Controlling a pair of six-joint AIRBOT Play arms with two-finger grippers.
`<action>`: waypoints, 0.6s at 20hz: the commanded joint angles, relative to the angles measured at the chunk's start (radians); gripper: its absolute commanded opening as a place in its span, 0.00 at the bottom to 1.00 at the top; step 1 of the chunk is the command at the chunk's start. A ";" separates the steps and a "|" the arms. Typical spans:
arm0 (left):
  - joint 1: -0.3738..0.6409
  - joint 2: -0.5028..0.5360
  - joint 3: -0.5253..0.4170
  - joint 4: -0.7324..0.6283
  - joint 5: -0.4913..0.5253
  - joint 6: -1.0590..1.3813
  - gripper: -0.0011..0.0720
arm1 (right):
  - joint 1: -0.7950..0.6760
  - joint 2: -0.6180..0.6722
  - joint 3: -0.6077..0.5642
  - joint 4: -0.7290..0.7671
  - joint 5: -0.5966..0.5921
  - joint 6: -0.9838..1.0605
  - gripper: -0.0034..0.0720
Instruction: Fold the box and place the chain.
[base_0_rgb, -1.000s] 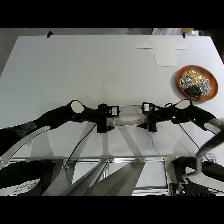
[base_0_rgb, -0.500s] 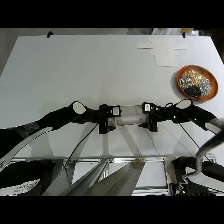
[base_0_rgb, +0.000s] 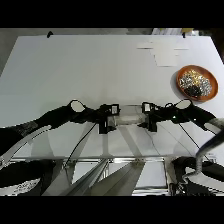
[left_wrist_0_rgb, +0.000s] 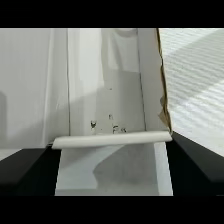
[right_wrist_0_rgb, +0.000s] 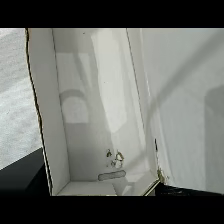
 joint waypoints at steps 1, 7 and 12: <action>0.003 -0.018 0.000 -0.030 -0.002 0.004 0.98 | 0.000 0.000 0.000 -0.001 0.002 -0.001 0.64; -0.027 -0.042 0.000 -0.097 0.029 0.056 0.96 | 0.000 0.000 0.000 -0.001 0.002 0.000 0.64; -0.034 -0.051 0.000 -0.096 0.032 0.064 0.34 | 0.000 0.000 0.000 -0.001 0.002 -0.001 0.64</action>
